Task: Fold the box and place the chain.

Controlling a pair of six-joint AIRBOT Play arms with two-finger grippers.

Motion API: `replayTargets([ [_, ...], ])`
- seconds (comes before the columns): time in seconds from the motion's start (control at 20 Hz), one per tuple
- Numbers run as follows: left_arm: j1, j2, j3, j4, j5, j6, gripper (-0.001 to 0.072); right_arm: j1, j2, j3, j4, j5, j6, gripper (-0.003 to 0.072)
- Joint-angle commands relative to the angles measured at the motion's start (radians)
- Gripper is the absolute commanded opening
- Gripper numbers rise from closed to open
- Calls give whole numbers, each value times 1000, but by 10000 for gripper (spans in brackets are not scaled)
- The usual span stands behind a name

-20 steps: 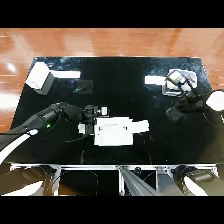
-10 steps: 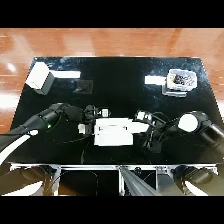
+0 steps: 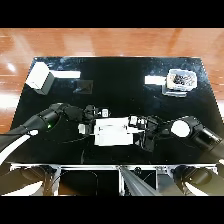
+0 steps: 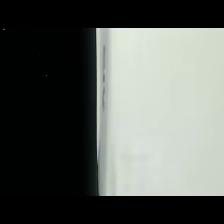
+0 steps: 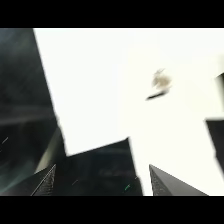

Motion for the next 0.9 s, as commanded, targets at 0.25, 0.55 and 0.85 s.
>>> replayTargets([
  [0.25,-1,0,0,0,-2,1,20,-89,-111,-6,22,-109,-46,714],
  [0.55,-1,0,0,1,-6,1,21,-98,-144,-6,23,-68,-67,714],
  [0.85,0,0,0,1,-9,1,21,-39,-142,-6,13,-44,-193,715],
])
